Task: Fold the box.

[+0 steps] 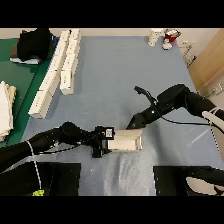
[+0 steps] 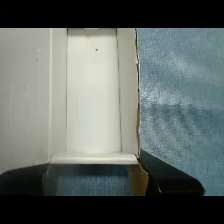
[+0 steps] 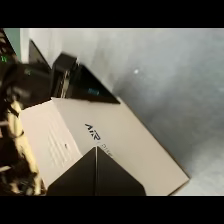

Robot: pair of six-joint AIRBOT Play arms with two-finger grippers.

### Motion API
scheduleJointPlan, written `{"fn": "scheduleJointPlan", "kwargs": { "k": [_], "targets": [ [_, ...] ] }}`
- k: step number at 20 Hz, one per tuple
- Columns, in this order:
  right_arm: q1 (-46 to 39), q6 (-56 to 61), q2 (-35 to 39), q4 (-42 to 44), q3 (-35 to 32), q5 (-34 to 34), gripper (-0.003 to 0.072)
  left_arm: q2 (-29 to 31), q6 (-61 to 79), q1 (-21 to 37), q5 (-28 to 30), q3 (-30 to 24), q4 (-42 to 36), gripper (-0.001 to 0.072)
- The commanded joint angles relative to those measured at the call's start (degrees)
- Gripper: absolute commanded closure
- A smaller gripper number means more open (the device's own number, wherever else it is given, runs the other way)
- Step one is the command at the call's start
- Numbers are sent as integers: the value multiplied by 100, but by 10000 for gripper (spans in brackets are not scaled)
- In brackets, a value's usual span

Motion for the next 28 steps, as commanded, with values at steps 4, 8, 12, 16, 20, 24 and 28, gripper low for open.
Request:
{"fn": "scheduleJointPlan", "kwargs": {
  "k": [4,8,12,16,20,24,28],
  "targets": [
    [1438,-452,1443,-1456,-621,1646,684,2,0,0,2,4,2,234],
    [2352,-1091,2232,-1740,-1370,3189,684,2,0,0,0,4,2,234],
    [3270,-1152,2673,-2533,-2170,4701,683,2,0,0,0,4,2,235],
    [3622,-1235,2780,-2918,-2166,4837,362,2,-2,0,2,4,2,235],
    [3637,-2111,2782,-2931,-2166,4813,215,2,0,0,2,4,2,235],
    [3639,-2785,2640,-2887,-2168,4767,89,2,0,0,2,4,2,235],
    [3823,-2802,2345,-3053,-2168,4708,97,2,0,0,2,4,2,235]
  ]
}}
